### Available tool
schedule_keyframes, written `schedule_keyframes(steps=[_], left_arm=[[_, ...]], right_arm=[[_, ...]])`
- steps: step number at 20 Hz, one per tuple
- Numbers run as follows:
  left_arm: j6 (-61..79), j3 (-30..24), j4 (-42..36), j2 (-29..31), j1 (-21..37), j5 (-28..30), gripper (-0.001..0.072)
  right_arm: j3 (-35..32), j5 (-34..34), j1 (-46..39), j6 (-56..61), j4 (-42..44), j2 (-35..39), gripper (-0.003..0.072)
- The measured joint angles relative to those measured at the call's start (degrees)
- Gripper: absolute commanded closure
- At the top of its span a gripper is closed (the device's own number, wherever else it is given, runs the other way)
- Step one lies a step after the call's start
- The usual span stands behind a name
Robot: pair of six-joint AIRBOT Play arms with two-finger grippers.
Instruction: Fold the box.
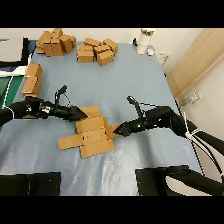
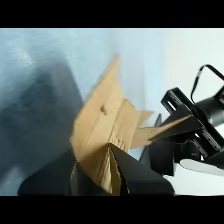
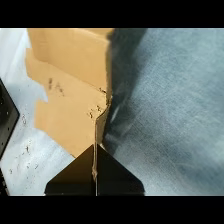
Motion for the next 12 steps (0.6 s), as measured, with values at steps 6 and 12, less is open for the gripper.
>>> schedule_keyframes(steps=[6,12], left_arm=[[2.8,0.0,-0.63,-0.17,0.09,-1.79,0.0485],[3.34,0.0,-0.66,-0.17,4.26,-6.19,0.0486]], right_arm=[[0.0,0.2,0.02,0.15,0.11,0.0,0.0684],[0.0,0.52,0.02,0.44,-0.26,0.0,0.0684]])
